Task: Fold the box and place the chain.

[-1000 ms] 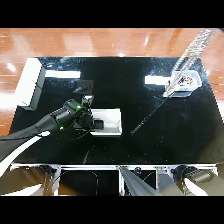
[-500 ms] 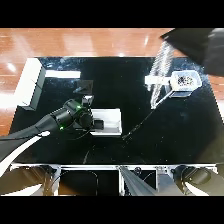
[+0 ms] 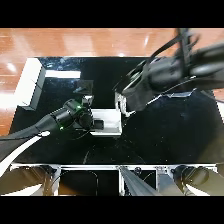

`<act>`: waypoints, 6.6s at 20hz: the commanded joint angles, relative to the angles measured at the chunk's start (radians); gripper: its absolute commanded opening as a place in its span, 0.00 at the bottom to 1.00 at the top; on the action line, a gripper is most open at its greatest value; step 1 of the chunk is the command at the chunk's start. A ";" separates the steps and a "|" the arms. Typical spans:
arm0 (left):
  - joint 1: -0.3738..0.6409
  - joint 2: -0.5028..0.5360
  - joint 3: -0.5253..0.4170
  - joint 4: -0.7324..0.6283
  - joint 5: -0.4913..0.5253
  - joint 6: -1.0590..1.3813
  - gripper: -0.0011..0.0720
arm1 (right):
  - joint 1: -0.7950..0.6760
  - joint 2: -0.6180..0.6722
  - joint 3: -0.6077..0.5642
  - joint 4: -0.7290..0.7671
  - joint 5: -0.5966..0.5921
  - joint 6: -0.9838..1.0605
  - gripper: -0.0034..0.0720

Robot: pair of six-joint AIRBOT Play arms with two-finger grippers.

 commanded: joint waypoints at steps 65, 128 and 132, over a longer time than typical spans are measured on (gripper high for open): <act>0.000 0.000 0.000 0.012 -0.005 0.001 0.05 | -0.747 -0.453 -0.531 0.195 -0.406 0.112 0.91; 0.000 0.000 0.000 0.011 -0.025 0.001 0.05 | -0.469 -0.463 -0.393 -0.024 -0.272 0.105 0.09; 0.000 0.000 0.000 0.011 -0.024 0.001 0.05 | -0.478 -0.282 -0.393 -0.020 -0.175 0.013 0.09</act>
